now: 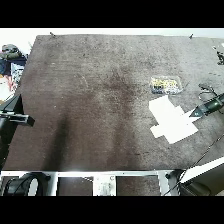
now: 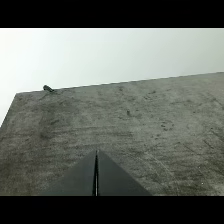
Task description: Fold the box and place the chain.
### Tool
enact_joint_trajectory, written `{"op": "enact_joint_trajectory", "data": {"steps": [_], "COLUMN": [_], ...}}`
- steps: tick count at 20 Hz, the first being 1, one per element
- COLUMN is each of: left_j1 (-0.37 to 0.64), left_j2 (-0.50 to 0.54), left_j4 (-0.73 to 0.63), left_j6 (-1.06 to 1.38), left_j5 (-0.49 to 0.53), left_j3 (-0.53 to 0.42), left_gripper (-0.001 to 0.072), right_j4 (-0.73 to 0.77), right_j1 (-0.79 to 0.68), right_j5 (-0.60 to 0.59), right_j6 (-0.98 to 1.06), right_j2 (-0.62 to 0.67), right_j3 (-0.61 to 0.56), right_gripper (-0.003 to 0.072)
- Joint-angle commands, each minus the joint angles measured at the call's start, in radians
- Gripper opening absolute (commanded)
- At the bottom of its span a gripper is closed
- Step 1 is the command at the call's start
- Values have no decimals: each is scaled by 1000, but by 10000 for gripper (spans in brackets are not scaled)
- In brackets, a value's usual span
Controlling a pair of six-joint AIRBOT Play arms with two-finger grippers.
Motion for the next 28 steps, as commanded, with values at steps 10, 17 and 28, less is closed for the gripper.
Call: {"op": "enact_joint_trajectory", "data": {"steps": [10, 17, 28], "left_j1": [0, 0, 0], "left_j2": [0, -1, -2], "left_j4": [0, 0, -42], "left_j6": [0, 0, -19], "left_j5": [0, 0, -44], "left_j3": [-1, -1, 3], "left_gripper": [13, 13, 686], "right_j4": [529, 843, 888], "right_j1": [19, 373, 845], "right_j5": [40, -367, -1007], "right_j6": [8, 36, 73], "right_j2": [204, 418, 333], "right_j3": [-385, -760, -604], "right_gripper": [10, 10, 9]}}
